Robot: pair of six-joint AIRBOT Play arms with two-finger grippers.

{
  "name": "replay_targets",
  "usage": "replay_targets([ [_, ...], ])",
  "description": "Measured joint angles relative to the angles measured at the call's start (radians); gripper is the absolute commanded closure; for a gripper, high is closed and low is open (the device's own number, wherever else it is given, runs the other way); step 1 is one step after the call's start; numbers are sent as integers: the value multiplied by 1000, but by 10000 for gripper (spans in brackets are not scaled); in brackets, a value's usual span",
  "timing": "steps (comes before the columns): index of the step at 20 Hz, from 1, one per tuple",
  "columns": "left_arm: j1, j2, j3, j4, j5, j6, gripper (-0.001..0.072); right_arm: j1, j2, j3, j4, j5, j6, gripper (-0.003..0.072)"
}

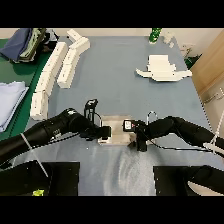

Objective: Fold the box.

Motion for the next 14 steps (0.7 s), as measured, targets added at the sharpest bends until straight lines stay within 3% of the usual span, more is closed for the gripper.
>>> replay_targets([
  [4,-62,-91,95,88,-87,-131,245,0,0,0,0,0,0,201],
  [5,-74,-109,114,109,-109,-157,323,0,0,0,0,0,0,201],
  [6,-84,-126,132,130,-137,-184,357,0,0,0,0,0,0,201],
  [14,-114,-200,195,205,-239,-315,359,0,0,0,0,0,0,201],
])
